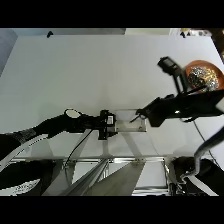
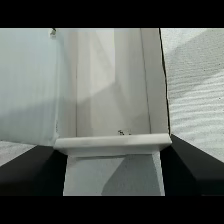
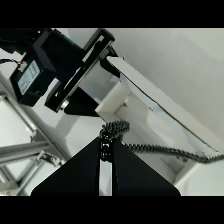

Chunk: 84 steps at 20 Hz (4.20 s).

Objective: Fold the box and place the chain.

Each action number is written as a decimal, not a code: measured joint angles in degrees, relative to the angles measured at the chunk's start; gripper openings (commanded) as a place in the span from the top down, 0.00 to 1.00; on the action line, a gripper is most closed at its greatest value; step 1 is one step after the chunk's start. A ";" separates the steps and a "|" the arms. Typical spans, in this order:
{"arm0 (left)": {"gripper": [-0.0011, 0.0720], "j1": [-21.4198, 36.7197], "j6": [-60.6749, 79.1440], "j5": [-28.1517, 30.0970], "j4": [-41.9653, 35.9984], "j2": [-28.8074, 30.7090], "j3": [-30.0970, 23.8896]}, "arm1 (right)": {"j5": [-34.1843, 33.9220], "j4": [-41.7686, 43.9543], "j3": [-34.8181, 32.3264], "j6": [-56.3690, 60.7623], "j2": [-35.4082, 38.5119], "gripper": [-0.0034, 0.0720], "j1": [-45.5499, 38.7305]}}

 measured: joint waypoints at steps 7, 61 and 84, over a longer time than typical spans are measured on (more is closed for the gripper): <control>0.80 0.00 0.00 0.00 0.00 0.00 0.02 | -11.43 0.28 -10.71 0.81 -0.07 0.93 3.58; 0.80 0.00 0.02 0.00 0.02 0.00 0.02 | -10.21 -25.86 -1.36 15.85 -33.88 0.57 -21.53; 0.80 0.00 0.00 0.00 0.02 0.00 0.02 | 1.29 -22.84 -1.90 9.88 -4.37 0.93 -21.51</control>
